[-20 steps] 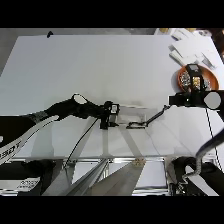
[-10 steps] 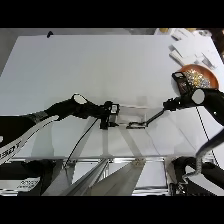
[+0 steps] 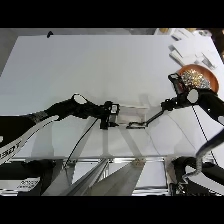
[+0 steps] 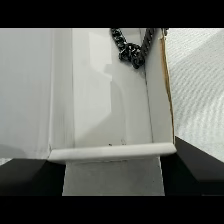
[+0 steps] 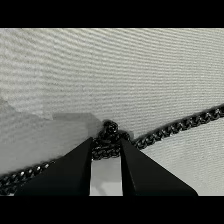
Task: Fold the box and place the chain.
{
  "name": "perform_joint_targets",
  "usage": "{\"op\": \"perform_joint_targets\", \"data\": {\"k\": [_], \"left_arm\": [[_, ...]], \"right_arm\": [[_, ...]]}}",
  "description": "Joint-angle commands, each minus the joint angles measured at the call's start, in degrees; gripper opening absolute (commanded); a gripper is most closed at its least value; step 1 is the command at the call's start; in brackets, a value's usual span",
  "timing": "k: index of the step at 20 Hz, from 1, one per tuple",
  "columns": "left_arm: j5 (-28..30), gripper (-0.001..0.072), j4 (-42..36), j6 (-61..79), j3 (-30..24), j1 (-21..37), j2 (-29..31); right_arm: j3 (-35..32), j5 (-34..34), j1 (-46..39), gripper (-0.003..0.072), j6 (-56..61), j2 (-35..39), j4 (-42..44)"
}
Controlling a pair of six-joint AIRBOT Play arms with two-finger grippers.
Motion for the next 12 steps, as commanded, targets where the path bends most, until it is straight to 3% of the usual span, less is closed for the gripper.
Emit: {"op": "perform_joint_targets", "data": {"k": [1, 5, 7, 8, 10, 12], "left_arm": [[0.0, 0.0149, 0.0, 0.02, 0.0, 0.0, 0.0], [0.02, 0.0149, 0.0, 0.02, 0.0, 0.02, 0.0], [0.02, 0.0149, 0.0, 0.02, 0.0, 0.02, 0.0], [0.0, 0.0149, 0.02, 0.02, 0.0, 0.02, 0.0], [0.0, 0.0149, 0.0, 0.02, 0.0, 0.0, 0.0], [0.0, 0.0149, 0.0, 0.02, 0.0, 0.02, 0.0]], "right_arm": [[-0.02, -0.74, -0.02, 0.0241, -0.24, -1.22, -0.02], [-0.02, -0.09, -0.02, 0.0223, -0.24, -2.86, 0.0], [-0.02, 0.63, -0.02, 0.0143, -0.22, -3.13, -0.02], [-0.02, 0.94, -0.02, 0.0068, -0.22, -3.1, -0.02], [-0.02, 2.56, -0.02, 0.002, -0.22, -3.04, -0.13], [-0.02, 3.96, -0.02, 0.0019, -0.2, -2.45, -0.48]]}}
